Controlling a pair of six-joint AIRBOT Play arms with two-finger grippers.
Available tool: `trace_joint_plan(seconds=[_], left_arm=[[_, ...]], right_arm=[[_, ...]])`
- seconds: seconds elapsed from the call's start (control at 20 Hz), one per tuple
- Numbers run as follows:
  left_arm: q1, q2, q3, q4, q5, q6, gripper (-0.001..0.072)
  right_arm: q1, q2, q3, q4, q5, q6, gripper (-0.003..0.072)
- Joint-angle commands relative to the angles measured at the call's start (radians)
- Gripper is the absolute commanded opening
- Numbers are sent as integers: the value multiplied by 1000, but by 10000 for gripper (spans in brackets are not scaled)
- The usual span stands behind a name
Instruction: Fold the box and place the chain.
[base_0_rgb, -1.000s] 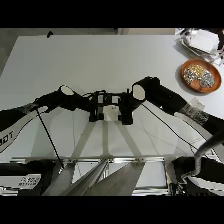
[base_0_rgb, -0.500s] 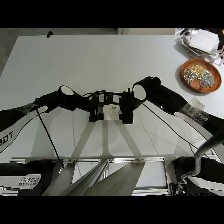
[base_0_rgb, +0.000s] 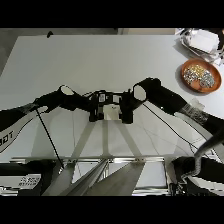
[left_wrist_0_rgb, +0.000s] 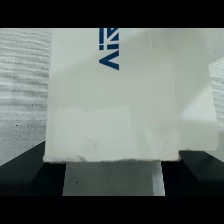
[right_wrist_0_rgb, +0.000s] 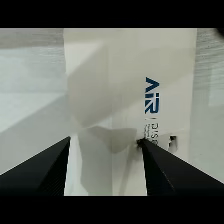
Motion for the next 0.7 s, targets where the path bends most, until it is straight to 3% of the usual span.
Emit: trace_joint_plan(seconds=[0.0,0.65], left_arm=[[0,0,0,2,0,3,181],[0,0,0,2,0,3,181]], right_arm=[[-7,2,0,-3,-21,0,465],[-39,37,2,-3,-99,-12,463]])
